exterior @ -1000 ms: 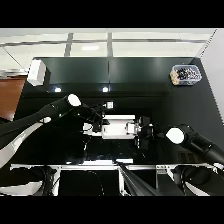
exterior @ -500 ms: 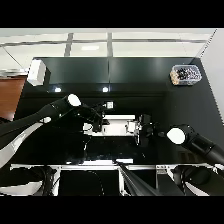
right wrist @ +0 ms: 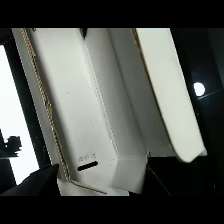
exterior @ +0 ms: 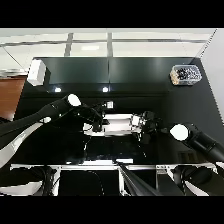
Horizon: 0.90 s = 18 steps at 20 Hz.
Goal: Fold the box and place the chain.
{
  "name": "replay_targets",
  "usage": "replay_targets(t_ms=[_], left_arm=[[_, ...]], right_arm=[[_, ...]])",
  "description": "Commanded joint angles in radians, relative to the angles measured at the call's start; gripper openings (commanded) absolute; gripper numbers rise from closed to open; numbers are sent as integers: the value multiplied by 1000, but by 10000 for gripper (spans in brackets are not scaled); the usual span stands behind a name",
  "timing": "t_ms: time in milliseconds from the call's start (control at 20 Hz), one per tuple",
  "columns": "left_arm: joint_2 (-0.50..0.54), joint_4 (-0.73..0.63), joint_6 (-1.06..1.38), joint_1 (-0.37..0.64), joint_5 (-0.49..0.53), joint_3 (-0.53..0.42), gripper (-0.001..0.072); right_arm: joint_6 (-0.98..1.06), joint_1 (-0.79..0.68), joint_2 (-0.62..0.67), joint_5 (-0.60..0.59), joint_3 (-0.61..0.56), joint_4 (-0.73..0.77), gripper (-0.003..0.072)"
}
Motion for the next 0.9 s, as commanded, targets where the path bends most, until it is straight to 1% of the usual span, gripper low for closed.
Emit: replay_targets(t_ms=[0,150,300,550,700,850], left_arm=[[0,1,1,0,-2,0,25],[0,1,1,0,-1,0,24],[0,0,1,0,-1,0,25],[0,-3,1,0,-1,0,25],[0,-3,1,0,-1,0,25],[0,-3,1,0,-1,0,25]], right_arm=[[-24,-37,-1,-8,3,30,637],[-111,-85,-5,39,10,102,638],[-217,-97,-27,60,15,185,638],[-463,-100,-87,70,15,403,637],[-493,-101,-105,89,15,505,637],[-513,-128,-129,165,15,500,637]])
